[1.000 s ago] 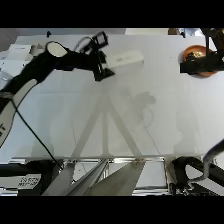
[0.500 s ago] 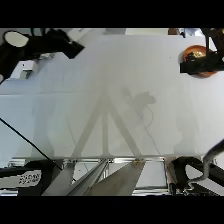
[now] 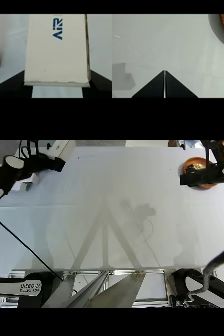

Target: Fold the box and place the chain.

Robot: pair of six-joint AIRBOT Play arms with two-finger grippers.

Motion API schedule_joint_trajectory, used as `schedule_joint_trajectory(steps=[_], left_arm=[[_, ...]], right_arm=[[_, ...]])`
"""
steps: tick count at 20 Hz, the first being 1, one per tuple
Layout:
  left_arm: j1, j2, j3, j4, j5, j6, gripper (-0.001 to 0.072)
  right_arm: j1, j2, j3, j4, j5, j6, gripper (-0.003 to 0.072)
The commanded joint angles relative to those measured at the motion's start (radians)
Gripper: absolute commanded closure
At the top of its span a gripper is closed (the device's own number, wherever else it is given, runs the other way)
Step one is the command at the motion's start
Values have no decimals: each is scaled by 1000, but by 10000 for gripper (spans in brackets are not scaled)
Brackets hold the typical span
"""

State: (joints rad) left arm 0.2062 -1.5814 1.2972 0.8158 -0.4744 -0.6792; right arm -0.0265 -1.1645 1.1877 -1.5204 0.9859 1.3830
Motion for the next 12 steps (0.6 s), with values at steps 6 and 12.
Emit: schedule_joint_trajectory(steps=[6,12], left_arm=[[7,-144,-42,12,108,-134,429],[7,-193,-42,12,85,-134,429]], right_arm=[[-1,0,1,0,0,0,669],[-1,0,1,0,-2,0,669]])
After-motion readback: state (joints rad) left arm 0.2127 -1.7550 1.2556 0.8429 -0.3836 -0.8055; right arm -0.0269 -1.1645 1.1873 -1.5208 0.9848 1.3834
